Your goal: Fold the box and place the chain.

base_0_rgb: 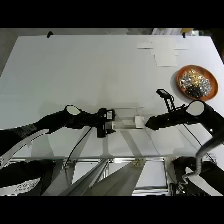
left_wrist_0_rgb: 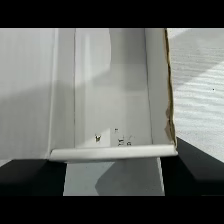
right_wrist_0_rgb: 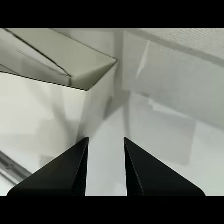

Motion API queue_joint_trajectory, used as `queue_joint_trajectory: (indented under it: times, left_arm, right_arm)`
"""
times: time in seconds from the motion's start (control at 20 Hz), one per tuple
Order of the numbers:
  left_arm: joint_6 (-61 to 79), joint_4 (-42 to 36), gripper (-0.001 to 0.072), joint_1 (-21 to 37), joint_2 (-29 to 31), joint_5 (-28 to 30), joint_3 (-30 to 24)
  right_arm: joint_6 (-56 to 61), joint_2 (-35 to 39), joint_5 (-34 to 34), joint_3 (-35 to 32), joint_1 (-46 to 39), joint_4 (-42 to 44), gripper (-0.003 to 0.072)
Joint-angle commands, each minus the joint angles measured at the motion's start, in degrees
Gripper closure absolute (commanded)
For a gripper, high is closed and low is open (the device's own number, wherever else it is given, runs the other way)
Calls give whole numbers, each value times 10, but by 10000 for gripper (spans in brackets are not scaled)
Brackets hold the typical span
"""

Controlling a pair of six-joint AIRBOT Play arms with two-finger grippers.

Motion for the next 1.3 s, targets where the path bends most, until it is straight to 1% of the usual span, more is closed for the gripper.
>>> queue_joint_trajectory:
  times: [0.0, 0.05, 0.15, 0.25, 0.35, 0.4, 0.5, 0.55, 0.6, 0.75, 0.8, 0.95, 1.05, 1.2, 1.25]
  left_arm:
    - [1, 2, 613, 0, 0, -2, 0]
    - [2, 2, 613, 0, 0, -2, 0]
    - [2, 2, 613, 0, 0, -2, 0]
    - [2, 2, 613, 0, 0, -2, 0]
    - [2, 2, 613, 0, 0, -2, 0]
    - [2, 2, 613, 0, 0, -2, 0]
    - [2, 2, 613, 0, 0, -2, 0]
    - [2, 2, 613, 0, 0, -2, 0]
    - [2, 2, 613, 0, 0, -2, 0]
    - [2, 2, 613, 0, 0, -2, 0]
    - [2, 2, 613, 0, 0, -2, 0]
    - [2, 2, 613, 0, 0, -2, 0]
    - [2, 2, 613, 0, 0, -2, 0]
    - [2, 2, 613, 0, 0, -2, 0]
    - [2, 2, 613, 0, 0, -2, 0]
  right_arm:
    - [6, 16, 0, 5, 0, 7, 460]
    - [6, 16, 0, 5, 0, 21, 457]
    - [3, 16, -2, 5, 0, 52, 411]
    - [-1, 16, -2, 5, 2, 62, 411]
    - [0, 15, -14, 5, 17, 59, 407]
    - [2, 12, -28, 4, 27, 54, 389]
    - [26, -4, -58, 4, 46, 25, 381]
    - [47, -15, -63, 4, 53, 10, 309]
    - [63, -24, -64, 5, 61, 5, 254]
    - [90, -27, -79, 10, 92, 0, 256]
    - [119, -27, -80, 17, 104, -22, 257]
    - [249, -48, -70, 49, 148, -124, 258]
    - [314, -73, -42, 80, 183, -179, 261]
    - [405, -108, -17, 118, 236, -234, 263]
    - [428, -122, -14, 130, 251, -247, 281]
